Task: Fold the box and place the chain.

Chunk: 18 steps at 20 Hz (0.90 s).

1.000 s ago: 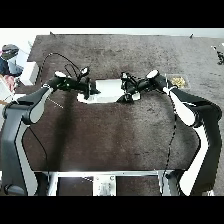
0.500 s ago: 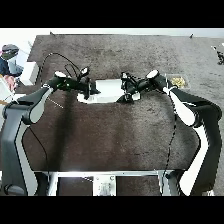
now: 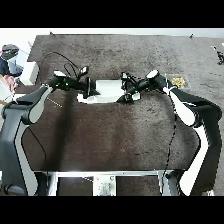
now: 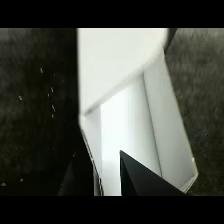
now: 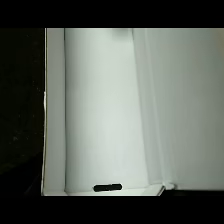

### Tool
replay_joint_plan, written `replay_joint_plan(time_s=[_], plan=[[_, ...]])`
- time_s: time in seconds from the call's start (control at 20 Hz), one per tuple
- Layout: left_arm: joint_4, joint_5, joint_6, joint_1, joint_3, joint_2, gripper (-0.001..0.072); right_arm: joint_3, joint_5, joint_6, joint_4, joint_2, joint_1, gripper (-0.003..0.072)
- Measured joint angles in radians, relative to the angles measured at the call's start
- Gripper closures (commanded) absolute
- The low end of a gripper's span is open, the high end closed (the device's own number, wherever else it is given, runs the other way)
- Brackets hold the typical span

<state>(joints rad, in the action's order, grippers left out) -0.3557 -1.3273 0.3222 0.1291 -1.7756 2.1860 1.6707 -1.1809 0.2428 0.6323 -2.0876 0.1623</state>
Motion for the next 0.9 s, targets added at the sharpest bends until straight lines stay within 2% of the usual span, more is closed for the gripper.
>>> replay_joint_plan(time_s=[0.3,0.35,0.4,0.55,0.7,0.9], plan=[[0.018,-0.127,-0.047,-0.095,-0.007,-0.065,0.0412,0.0,0.0,0.0,0.0,0.0,0.0,0.0277],[0.031,-0.162,-0.055,-0.111,-0.008,-0.081,0.0504,0.0,0.0,0.0,0.0,0.0,0.0,0.0277],[0.043,-0.19,-0.069,-0.121,-0.009,-0.095,0.0639,0.0,0.0,0.0,0.0,0.0,0.0,0.0277],[0.056,-0.251,-0.098,-0.116,-0.01,-0.119,0.0699,0.0,0.0,0.0,0.0,0.0,0.0,0.0277],[0.023,-0.239,-0.122,-0.075,-0.01,-0.127,0.0699,0.0,0.0,0.0,0.0,0.0,0.0,0.0277],[-0.001,-0.139,-0.141,-0.013,-0.01,-0.131,0.0699,0.0,0.0,0.0,-0.001,0.0,0.0,0.0277]])
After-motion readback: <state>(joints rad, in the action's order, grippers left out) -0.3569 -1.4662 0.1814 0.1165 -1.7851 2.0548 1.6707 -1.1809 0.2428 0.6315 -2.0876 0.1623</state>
